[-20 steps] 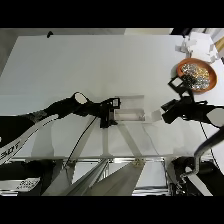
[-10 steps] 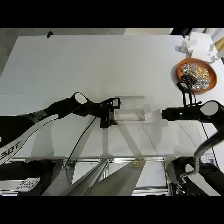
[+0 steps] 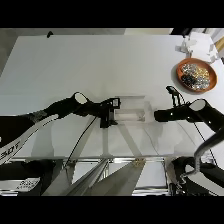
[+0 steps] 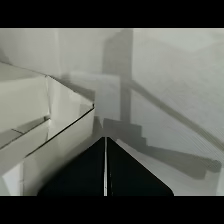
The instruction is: Fold the box and place the chain.
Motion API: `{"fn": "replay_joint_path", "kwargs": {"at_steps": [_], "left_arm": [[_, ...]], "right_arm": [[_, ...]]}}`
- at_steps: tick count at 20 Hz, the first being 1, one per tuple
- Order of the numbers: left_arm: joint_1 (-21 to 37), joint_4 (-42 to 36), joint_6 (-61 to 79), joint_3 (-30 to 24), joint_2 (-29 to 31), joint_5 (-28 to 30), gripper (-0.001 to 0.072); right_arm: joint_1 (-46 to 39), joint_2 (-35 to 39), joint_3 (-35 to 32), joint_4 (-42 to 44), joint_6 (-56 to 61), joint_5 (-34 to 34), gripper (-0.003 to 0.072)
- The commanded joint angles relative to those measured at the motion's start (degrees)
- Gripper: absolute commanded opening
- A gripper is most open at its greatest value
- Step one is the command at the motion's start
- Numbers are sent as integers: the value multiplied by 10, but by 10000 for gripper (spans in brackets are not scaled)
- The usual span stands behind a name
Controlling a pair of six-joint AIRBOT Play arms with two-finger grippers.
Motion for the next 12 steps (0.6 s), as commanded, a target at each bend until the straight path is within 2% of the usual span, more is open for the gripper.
{"fn": "replay_joint_path", "kwargs": {"at_steps": [1, 4, 6, 7, 8, 9, 12], "left_arm": [[0, 0, 0, 0, 0, 0, 206], [0, 0, 0, 0, 0, 0, 206], [0, 0, 0, 0, 0, 0, 206], [0, 0, 0, 0, 0, 0, 206], [0, 0, 0, 0, 0, 0, 206], [0, 0, 0, 0, 0, 0, 206], [0, 0, 0, 0, 0, 0, 206]], "right_arm": [[11, -4, 0, 65, -46, -1, 14], [11, 20, 0, 120, -81, 17, 15], [11, 41, 0, 121, -81, 28, 20], [11, 51, 0, 121, -81, 34, 98], [11, 58, 0, 123, -81, 36, 206], [11, 62, 0, 126, -81, 38, 240], [11, 62, 0, 134, -81, 57, 240]]}}
